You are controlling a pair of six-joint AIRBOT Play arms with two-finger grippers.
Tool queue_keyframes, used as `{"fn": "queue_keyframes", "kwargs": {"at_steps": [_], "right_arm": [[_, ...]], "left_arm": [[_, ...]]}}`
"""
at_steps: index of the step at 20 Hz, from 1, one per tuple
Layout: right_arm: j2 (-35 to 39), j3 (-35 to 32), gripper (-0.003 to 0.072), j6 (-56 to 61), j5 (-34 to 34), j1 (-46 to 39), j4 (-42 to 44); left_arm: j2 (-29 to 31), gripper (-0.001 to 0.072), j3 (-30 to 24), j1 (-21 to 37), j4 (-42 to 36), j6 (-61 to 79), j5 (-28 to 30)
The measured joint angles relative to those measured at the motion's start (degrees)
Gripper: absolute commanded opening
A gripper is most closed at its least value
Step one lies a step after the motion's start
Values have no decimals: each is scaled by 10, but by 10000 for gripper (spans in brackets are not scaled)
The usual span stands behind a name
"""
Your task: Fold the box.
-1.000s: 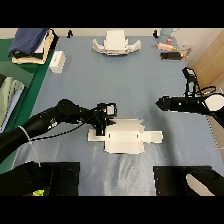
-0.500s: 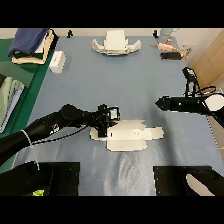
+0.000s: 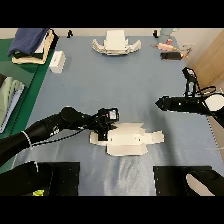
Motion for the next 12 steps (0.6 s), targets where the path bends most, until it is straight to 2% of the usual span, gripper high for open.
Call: {"fn": "queue_keyframes", "kwargs": {"at_steps": [10, 11, 12], "right_arm": [[0, 0, 223, 0, 7, 0, 0], [0, 0, 164, 0, 11, 0, 0], [0, 0, 5, 0, 16, 0, 2]], "left_arm": [[1, 15, 0, 0, 26, -83, -42], [0, 15, 0, 0, 27, -88, -43], [0, 15, 0, 0, 28, -92, -45]]}}
